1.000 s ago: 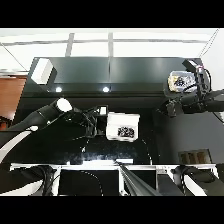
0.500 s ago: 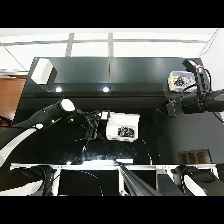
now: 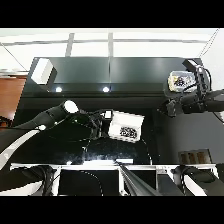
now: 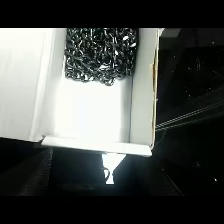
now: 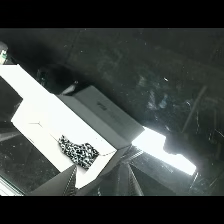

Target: Fold the box and place the chain.

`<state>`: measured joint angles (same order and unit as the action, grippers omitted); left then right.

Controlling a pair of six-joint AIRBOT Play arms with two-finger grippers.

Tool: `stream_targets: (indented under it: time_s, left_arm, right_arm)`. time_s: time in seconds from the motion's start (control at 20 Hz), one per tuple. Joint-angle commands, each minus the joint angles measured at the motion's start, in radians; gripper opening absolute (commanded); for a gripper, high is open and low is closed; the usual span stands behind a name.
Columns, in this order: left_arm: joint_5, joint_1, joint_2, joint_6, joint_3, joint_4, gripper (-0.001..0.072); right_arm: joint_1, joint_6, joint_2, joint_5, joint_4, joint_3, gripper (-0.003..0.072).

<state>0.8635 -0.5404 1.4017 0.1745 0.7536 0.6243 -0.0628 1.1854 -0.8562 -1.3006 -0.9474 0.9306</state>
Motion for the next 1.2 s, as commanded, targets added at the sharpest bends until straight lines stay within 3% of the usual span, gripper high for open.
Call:
stream_targets:
  time_s: [0.0,0.5,0.55,0.6,0.65,0.75,0.9,1.15]
  left_arm:
    - [-0.030,-0.002,0.003,0.000,0.000,-0.004,0.0715]
    - [0.001,-0.033,0.039,0.000,0.032,-0.001,0.0689]
    - [0.012,-0.033,0.039,0.000,0.032,-0.001,0.0588]
    - [0.013,-0.033,0.039,0.001,0.032,-0.001,0.0396]
    - [0.011,-0.033,0.039,0.001,0.032,-0.001,0.0332]
    - [-0.010,-0.033,0.039,-0.006,0.032,-0.001,0.0343]
    - [-0.068,-0.033,0.039,-0.071,0.032,-0.001,0.0356]
    - [-0.079,-0.033,0.039,-0.077,0.032,-0.001,0.0356]
  right_arm:
    - [0.000,0.000,0.000,0.000,0.001,0.000,0.0387]
    - [0.000,0.000,0.000,0.005,0.000,-0.002,0.0387]
    - [0.000,0.000,-0.001,0.006,-0.004,-0.003,0.0387]
    - [0.000,0.000,-0.002,0.010,-0.018,-0.003,0.0387]
    - [0.000,0.000,-0.002,0.027,-0.048,-0.006,0.0387]
    - [0.000,0.000,-0.002,0.103,-0.085,-0.042,0.0387]
    - [-0.021,0.030,-0.006,0.320,-0.066,-0.153,0.0387]
    - [-0.113,0.163,-0.159,0.501,-0.030,-0.158,0.0388]
